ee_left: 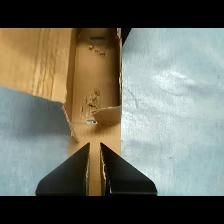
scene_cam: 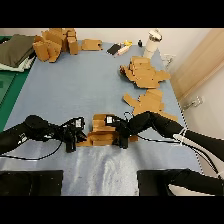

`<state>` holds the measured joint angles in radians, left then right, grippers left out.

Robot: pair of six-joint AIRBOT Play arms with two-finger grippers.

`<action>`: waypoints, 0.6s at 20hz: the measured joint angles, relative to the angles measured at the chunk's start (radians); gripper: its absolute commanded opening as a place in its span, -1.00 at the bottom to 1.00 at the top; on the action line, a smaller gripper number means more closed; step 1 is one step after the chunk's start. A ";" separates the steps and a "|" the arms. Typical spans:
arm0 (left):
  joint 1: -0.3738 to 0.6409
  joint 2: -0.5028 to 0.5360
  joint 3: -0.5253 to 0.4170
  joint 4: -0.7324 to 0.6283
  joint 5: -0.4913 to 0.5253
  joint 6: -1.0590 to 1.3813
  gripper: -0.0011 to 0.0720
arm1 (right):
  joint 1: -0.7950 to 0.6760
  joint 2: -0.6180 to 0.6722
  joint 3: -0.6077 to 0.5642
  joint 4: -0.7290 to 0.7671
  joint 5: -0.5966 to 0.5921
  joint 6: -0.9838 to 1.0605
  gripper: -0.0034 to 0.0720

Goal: Fold the box.

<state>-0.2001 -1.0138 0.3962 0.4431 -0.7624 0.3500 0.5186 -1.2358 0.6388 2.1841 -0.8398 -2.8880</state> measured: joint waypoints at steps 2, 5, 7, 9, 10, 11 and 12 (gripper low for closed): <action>0.007 0.002 0.000 0.026 0.002 -0.018 -0.65 | 0.000 0.000 0.000 0.000 0.000 0.000 0.43; 0.011 -0.004 0.000 0.040 0.020 -0.024 0.31 | 0.000 0.000 0.000 0.000 0.000 0.000 0.42; 0.008 -0.019 0.001 0.016 0.012 0.010 0.29 | 0.000 0.000 0.000 0.000 0.000 0.000 0.42; -0.007 -0.033 0.001 -0.010 0.003 0.051 0.29 | 0.000 0.000 0.000 0.000 0.000 0.000 0.43; -0.014 -0.040 0.001 -0.019 0.001 0.066 0.19 | 0.000 0.000 0.000 0.000 0.000 0.000 0.43; -0.020 -0.046 0.001 -0.029 0.001 0.076 -0.22 | 0.000 0.000 0.000 0.000 0.000 0.000 0.43; -0.026 -0.051 0.001 -0.036 0.000 0.088 -0.22 | 0.000 0.000 0.000 0.000 0.000 0.000 0.43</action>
